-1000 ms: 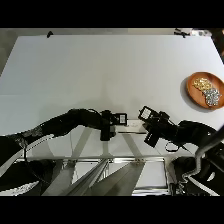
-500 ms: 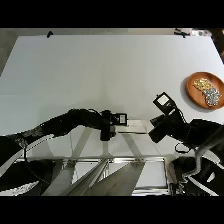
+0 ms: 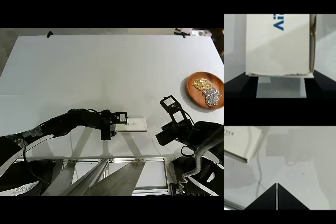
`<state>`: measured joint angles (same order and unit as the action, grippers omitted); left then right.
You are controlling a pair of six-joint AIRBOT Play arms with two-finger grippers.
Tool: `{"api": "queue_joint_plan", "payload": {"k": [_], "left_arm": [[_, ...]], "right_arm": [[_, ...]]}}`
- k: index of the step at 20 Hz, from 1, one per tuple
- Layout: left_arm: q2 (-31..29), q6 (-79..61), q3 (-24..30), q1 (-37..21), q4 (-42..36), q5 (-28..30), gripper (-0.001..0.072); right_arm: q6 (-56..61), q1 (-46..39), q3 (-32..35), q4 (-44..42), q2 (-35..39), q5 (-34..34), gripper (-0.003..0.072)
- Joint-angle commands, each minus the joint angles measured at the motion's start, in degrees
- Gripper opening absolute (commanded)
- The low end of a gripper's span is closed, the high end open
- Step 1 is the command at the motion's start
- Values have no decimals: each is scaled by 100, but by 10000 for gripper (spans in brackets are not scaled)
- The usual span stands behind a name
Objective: Fold the box and place the chain.
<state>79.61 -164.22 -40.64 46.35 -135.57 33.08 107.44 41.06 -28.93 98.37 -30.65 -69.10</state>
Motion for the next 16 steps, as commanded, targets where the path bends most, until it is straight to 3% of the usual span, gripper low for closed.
{"api": "queue_joint_plan", "payload": {"k": [1,3,5,9,16], "left_arm": [[-221,1200,-2,-125,-2,-632,190],[-474,1563,-2,-361,9,-1014,186],[-745,1729,-2,-737,31,-1176,63],[-938,2114,0,-1775,402,-1049,38],[-938,4896,15,-3910,3860,177,37]], "right_arm": [[229,0,-4,22,4,-195,5],[229,0,-4,22,4,-190,5],[229,0,-4,22,4,-190,5],[227,0,-4,28,4,-186,5],[225,0,-4,33,4,-81,5]]}}
